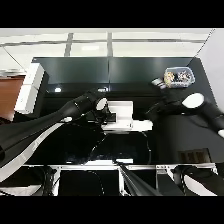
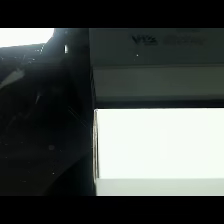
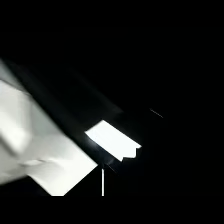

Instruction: Fold the box and place the chain.

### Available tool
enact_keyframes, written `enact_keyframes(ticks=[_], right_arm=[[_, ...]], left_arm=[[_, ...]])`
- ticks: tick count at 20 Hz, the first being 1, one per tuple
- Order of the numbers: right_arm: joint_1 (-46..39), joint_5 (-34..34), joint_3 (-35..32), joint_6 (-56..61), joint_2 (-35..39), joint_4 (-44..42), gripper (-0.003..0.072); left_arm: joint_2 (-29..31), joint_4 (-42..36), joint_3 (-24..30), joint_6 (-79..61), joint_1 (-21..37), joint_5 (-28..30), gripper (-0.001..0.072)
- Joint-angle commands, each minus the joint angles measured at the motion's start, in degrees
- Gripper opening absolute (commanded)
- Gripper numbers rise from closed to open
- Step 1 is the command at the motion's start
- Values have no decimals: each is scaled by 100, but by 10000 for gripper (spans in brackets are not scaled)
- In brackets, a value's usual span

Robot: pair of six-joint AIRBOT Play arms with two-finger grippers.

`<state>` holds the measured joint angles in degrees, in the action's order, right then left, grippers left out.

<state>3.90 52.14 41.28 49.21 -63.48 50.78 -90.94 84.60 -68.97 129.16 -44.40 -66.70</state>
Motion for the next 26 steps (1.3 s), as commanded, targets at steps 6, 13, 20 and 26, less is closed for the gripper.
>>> enact_keyframes(ticks=[6, 13, 20, 26], right_arm=[[-1993, 1311, -1113, 3003, -138, 251, 27], [-466, 120, -1333, 1919, -625, -1816, 27], [-68, 597, -990, 931, -774, -2166, 66], [-66, 1093, -498, 938, -774, -2367, 606]], left_arm=[[-4, 20, -7, 7, -2, 66, 34], [-4, 20, -7, 7, -2, 68, 34], [-4, 20, -7, 7, -2, 66, 34], [-4, 20, -7, 7, -4, 63, 34]])
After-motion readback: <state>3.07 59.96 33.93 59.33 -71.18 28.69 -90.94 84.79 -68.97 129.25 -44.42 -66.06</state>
